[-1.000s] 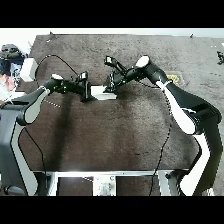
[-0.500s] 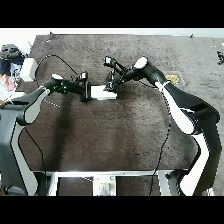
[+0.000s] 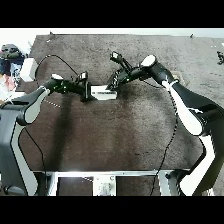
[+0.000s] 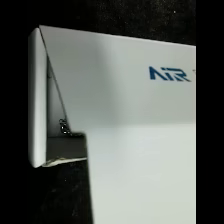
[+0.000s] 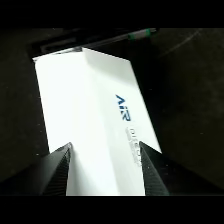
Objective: Fold the box and place the chain.
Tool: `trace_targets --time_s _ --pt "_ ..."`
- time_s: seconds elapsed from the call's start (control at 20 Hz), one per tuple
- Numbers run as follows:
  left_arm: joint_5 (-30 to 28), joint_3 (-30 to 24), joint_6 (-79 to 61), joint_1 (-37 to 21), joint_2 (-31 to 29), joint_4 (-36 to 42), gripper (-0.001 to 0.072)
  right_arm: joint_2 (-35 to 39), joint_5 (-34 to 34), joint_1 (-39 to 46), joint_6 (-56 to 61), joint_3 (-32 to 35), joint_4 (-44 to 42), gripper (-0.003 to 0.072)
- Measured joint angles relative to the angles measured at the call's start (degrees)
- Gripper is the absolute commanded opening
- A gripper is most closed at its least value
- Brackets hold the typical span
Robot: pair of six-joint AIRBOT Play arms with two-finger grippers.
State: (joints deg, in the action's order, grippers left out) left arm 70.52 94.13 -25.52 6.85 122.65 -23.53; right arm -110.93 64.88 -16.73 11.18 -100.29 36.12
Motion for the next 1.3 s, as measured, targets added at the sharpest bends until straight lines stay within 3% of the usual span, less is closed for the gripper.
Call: trace_targets --time_s 0.15,0.3,0.75,1.0,1.05,1.3 --pt "0.00 0.00 0.00 0.00 0.00 0.02 0.0458 0.22 -1.99 -0.94 -2.84 2.84 -2.43 0.0476" --pt "0.00 0.00 0.00 0.00 0.00 0.00 0.0458 0.22 -4.68 -2.32 -7.80 4.90 -3.32 0.0551" --pt "-0.07 0.00 0.02 0.00 0.00 0.02 0.0458 0.11 -10.43 -2.99 -15.23 6.23 -3.93 0.0551" --pt "-0.02 0.00 0.00 0.00 0.00 0.02 0.0458 1.40 -10.56 -2.93 -15.06 6.45 -3.76 0.0525" --pt "0.00 0.00 0.00 0.00 0.00 0.02 0.0458 2.25 -9.92 -2.84 -14.23 6.97 -3.74 0.0485" --pt "0.00 0.00 0.00 0.00 0.00 0.00 0.0458 7.06 -12.11 -2.56 -14.62 13.88 -4.94 0.0463"
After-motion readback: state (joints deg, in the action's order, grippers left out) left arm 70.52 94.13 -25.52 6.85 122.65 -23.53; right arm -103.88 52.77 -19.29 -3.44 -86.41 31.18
